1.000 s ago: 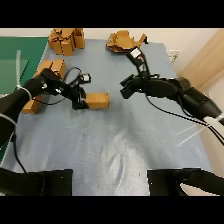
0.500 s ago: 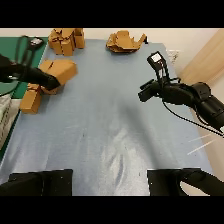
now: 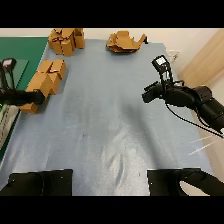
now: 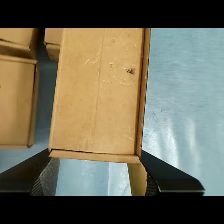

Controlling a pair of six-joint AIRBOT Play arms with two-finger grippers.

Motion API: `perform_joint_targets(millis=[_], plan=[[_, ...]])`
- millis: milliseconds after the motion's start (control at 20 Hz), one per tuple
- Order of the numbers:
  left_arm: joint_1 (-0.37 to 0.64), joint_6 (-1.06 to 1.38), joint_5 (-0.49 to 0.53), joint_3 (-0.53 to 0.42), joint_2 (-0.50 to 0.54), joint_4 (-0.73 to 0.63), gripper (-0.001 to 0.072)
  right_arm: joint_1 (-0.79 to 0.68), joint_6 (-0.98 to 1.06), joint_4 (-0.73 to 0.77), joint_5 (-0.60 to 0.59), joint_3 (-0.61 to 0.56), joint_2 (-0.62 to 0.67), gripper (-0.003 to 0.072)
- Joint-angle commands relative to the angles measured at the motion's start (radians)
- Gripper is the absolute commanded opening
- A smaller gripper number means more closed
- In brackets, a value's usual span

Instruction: Fold the box.

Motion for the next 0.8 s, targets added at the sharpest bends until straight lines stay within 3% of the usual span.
perform_joint_targets(millis=[0, 150, 450, 750], plan=[[-0.038, -0.056, 0.219, -0.169, 0.043, 0.015, 0.0017, -0.003, 0.001, 0.005, 0.007, -0.002, 0.0, -0.0001], [-0.04, -0.055, 0.317, -0.215, -0.002, 0.039, 0.0017, -0.002, 0.001, 0.016, 0.007, -0.002, 0.0, -0.0001], [-0.04, -0.014, 0.395, -0.215, -0.122, 0.057, 0.0018, -0.002, 0.001, 0.057, 0.006, -0.002, 0.0, -0.0001], [-0.04, 0.051, 0.441, -0.215, -0.159, 0.057, 0.0019, -0.001, 0.001, 0.084, -0.007, -0.002, 0.0, -0.0001]])
